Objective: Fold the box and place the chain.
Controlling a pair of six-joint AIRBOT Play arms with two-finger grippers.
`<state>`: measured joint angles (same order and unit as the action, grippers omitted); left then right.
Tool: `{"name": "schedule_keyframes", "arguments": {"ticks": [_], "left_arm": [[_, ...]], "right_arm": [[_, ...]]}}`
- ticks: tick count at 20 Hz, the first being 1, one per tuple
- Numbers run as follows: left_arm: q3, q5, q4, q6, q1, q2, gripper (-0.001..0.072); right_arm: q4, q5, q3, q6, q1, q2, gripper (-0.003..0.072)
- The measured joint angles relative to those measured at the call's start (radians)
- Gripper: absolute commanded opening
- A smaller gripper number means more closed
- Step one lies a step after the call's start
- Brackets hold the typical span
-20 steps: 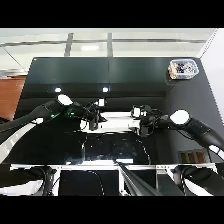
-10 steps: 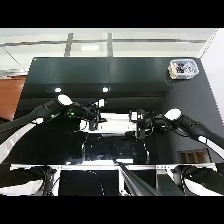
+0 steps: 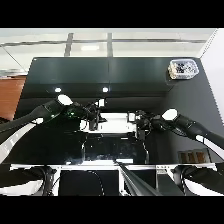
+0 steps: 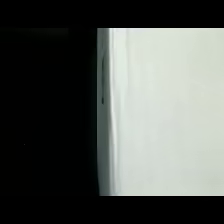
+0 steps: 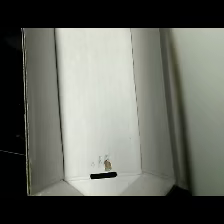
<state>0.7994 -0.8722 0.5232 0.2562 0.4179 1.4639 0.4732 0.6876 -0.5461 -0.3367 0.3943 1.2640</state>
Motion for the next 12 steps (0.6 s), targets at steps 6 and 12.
{"name": "schedule_keyframes", "arguments": {"ticks": [6, 12], "left_arm": [[0.0, 0.001, 0.0, 0.0, 0.0, 0.0, 0.0028], [0.0, 0.001, 0.0, 0.0, 0.0, 0.0, 0.0028]], "right_arm": [[0.04, -0.014, -0.015, 0.057, 0.013, 0.016, 0.0669], [0.063, -0.023, -0.021, 0.087, 0.026, 0.022, 0.0669]]}}
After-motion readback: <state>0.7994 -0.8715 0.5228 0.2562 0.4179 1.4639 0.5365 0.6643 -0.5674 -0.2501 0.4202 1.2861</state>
